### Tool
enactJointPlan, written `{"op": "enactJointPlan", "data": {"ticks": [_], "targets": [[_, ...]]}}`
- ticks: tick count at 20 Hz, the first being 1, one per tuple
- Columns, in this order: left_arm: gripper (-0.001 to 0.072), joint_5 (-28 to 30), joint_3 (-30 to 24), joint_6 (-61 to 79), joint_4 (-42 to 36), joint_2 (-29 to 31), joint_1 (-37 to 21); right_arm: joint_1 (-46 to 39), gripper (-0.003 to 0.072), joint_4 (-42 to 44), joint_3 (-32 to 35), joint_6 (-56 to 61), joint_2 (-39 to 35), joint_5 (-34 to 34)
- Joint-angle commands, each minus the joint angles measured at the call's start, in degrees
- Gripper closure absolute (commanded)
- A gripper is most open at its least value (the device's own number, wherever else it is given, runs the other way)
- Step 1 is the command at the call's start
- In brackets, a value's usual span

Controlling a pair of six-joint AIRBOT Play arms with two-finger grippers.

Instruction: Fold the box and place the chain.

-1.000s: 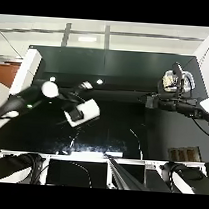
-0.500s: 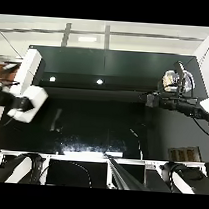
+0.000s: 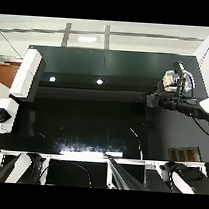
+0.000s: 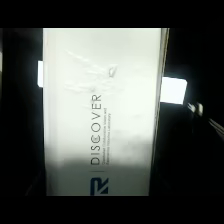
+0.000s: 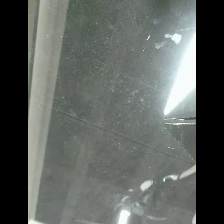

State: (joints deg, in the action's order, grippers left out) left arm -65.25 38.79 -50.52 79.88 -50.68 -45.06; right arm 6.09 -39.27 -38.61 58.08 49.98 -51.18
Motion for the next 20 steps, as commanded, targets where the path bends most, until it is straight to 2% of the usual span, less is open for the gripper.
{"op": "enactJointPlan", "data": {"ticks": [1, 4, 5, 6, 9, 12, 14, 16, 17, 18, 19, 20], "targets": [[0.0284, 11.39, -2.21, 4.59, -4.96, -1.95, -1.4, 0.0, 0.0639, 0.0, 0.0, 0.52, -0.04, 0.13], [0.0281, 12.81, -2.12, 9.01, -5.92, -5.22, 0.59, 0.0, 0.0639, 0.02, 0.0, 1.97, -0.04, 0.11], [0.0158, 13.4, -2.12, 9.01, -6.36, -6.32, 0.81, 0.0, 0.0639, 0.02, 0.0, 2.91, -0.04, 0.04], [-0.0002, 13.9, -2.12, 9.01, -7.48, -7.17, 0.94, 0.0, 0.0639, 0.02, 0.0, 3.61, -0.04, 0.0], [-0.0009, 15.23, -0.7, 8.04, -5.51, -7.39, 2.47, 0.15, 0.0639, 0.31, 0.0, 4.55, -0.04, -0.22], [-0.0009, 15.19, 4.85, 0.46, -4.9, -3.91, 4.02, 0.11, 0.0639, 0.46, 0.0, 4.52, -0.04, -0.98], [-0.0008, 13.62, 10.19, -3.52, -7.82, -1.33, 6.32, 0.09, 0.0639, 0.5, -0.11, 4.52, -0.04, -0.83], [0.0005, 11.13, 14.99, -4.37, -15.12, 0.7, 10.54, 0.09, 0.0638, 0.42, -0.81, 4.52, -0.07, -1.64], [0.0088, 10.21, 16.55, -4.39, -20.72, 1.33, 13.44, 0.09, 0.0639, 0.22, -1.6, 4.5, -0.04, -2.84], [0.0335, 8.7, 17.51, -4.42, -25.79, 1.68, 16.37, 0.09, 0.0639, -0.31, -2.6, 4.5, -0.07, -4.61], [0.0687, 6.16, 17.86, -4.35, -30.99, 1.84, 19.82, 0.11, 0.0639, -1.81, -3.91, 4.52, -0.15, -7.52], [0.0682, 3.65, 17.84, -4.85, -34.4, 1.77, 23.52, 0.26, 0.0639, -5.33, -5.11, 5.05, -0.7, -9.99]]}}
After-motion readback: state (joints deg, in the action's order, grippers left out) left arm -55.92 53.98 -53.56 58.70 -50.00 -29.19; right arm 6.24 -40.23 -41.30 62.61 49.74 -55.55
